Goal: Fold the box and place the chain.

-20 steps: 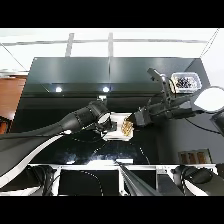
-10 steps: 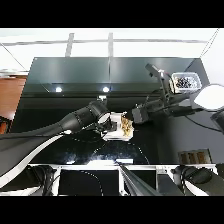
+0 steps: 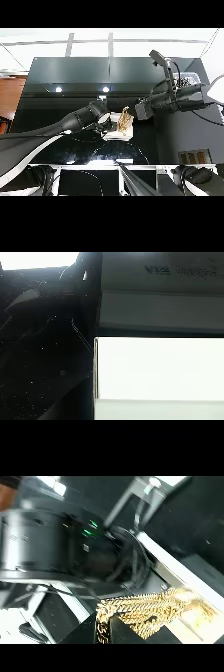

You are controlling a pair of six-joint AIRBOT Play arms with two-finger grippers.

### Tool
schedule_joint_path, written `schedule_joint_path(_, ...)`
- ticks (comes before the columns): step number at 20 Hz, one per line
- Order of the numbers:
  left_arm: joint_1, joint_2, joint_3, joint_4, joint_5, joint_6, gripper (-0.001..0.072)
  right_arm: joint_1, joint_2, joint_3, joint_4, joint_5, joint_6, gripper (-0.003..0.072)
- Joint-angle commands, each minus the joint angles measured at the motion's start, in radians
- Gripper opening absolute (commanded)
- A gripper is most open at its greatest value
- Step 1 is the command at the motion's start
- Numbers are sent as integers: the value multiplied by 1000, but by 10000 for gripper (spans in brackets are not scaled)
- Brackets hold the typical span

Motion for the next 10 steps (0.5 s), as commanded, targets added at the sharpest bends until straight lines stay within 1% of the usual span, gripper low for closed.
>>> schedule_joint_path(1, 0, -1, 0, 0, -1, 0, 28, 5, -1, -67, -50, -6, 24, 11)
schedule_joint_path(4, 0, -1, 0, 0, -1, 0, 28, 37, -6, -178, -51, -127, 25, 12)
schedule_joint_path(6, 1, -1, 0, 0, 0, -5, 28, 56, -30, -221, -54, -179, 24, 14)
schedule_joint_path(7, 1, -1, 0, 0, -1, -4, 28, 58, -44, -233, -55, -196, 25, 36)
schedule_joint_path(8, 1, -1, 0, 0, -2, -4, 28, 58, -56, -242, -63, -211, 40, 191)
schedule_joint_path(9, 1, -1, 0, 0, -2, -4, 28, 55, -63, -242, -93, -214, 65, 298)
schedule_joint_path(10, 0, -1, 0, -1, -2, -4, 28, 53, -63, -240, -128, -212, 84, 319)
